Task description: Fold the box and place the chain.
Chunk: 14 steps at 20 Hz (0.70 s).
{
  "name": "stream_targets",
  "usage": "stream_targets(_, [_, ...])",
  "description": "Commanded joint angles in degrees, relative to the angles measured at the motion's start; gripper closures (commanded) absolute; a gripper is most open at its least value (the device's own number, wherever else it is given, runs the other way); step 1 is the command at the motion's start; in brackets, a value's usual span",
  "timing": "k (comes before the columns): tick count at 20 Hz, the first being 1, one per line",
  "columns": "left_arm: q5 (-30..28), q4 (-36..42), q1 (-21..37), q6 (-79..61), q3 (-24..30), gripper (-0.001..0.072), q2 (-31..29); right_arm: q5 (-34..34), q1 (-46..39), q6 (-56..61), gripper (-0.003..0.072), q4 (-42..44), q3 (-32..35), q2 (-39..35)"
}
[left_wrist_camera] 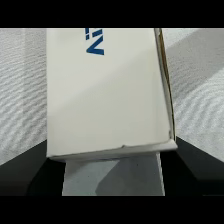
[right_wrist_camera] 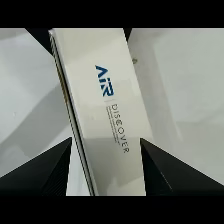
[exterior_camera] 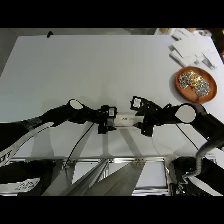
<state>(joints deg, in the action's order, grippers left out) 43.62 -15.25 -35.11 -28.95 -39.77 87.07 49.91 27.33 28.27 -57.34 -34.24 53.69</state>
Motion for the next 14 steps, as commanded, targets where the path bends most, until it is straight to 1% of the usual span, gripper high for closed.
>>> stream_targets(1, [-0.1,0.0,0.0,0.0,0.0,0.0700,0.0,-0.3,0.0,-0.3,0.0221,4.3,0.0,-0.4])
stream_targets(2, [-0.1,0.0,0.0,0.0,0.0,0.0700,0.0,-0.6,0.0,-0.2,0.0310,5.6,0.0,-0.3])
stream_targets(3, [-0.1,0.0,0.0,0.0,0.0,0.0700,0.0,-1.0,0.0,-0.3,0.0496,5.9,0.0,-0.3])
stream_targets(4, [-0.1,0.0,0.0,0.0,0.0,0.0700,0.0,-1.1,0.0,-0.3,0.0667,5.9,0.0,-0.2])
stream_targets(8, [-0.1,0.0,0.0,0.0,0.0,0.0700,0.0,-0.9,0.0,-0.2,0.0667,5.3,0.0,2.3])
stream_targets(14, [-0.1,0.0,0.0,0.0,0.0,0.0700,0.0,3.4,0.0,-1.8,0.0667,5.1,0.4,3.8])
